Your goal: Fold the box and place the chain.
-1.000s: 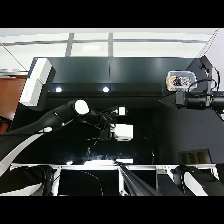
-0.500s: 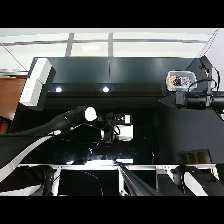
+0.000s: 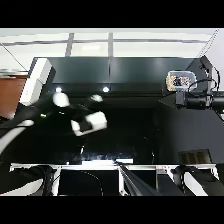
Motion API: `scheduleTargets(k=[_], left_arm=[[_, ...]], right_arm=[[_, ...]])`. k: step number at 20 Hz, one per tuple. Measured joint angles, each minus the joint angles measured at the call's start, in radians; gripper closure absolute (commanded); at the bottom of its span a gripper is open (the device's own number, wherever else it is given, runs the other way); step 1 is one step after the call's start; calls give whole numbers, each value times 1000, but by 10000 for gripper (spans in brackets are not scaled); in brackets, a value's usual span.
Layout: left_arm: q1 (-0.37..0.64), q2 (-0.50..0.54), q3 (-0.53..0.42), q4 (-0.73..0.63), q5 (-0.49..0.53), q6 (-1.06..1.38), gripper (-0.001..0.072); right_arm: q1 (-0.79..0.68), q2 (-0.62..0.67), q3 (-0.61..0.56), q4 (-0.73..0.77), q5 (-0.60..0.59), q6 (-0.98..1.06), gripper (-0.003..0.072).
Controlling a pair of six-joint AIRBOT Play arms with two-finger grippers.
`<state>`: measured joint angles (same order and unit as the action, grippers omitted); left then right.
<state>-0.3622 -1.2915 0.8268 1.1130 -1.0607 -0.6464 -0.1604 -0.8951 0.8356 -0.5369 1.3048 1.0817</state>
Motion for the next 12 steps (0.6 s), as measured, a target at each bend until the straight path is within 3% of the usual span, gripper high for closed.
scheduleTargets(k=[6, 8, 12], left_arm=[[594, 139, -39, 54, -139, -214, 380], [738, 152, -42, 103, -167, -256, 379], [945, 151, -37, 205, -127, -319, 379]], right_arm=[[0, 0, 0, 0, -17, -10, 675], [0, 0, 0, 0, -20, -11, 676], [0, 0, 0, 0, -25, -14, 675]])
